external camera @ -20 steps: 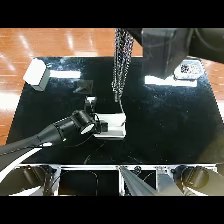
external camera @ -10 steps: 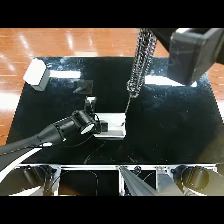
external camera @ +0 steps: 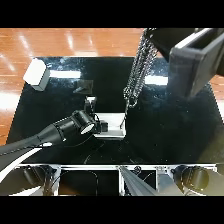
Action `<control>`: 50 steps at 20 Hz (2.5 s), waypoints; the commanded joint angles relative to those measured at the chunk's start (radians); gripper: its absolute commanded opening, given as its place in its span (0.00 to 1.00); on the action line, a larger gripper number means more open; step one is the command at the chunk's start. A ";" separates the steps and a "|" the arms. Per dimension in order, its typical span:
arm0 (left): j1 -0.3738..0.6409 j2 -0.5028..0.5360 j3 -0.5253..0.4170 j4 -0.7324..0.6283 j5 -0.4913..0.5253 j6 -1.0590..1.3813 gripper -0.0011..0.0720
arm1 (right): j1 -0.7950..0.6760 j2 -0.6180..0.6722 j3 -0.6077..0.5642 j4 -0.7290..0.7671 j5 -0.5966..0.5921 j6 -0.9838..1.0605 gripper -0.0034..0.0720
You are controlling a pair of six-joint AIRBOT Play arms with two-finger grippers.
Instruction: Fold the box and place the chain.
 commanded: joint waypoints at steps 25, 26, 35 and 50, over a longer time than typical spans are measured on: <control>0.000 -0.001 0.000 0.000 0.001 0.000 0.05 | -0.072 -0.098 -0.524 0.201 -0.083 0.119 0.09; 0.000 -0.001 0.000 0.000 0.001 0.000 0.05 | -0.081 -0.101 -0.532 0.201 -0.098 0.119 0.09; 0.000 -0.001 0.000 0.003 0.000 0.000 0.05 | -0.119 -0.157 -0.523 0.355 -0.280 -0.009 0.09; 0.000 -0.001 0.000 0.003 -0.002 0.000 0.05 | -0.118 -0.158 -0.401 0.365 -0.282 -0.010 0.09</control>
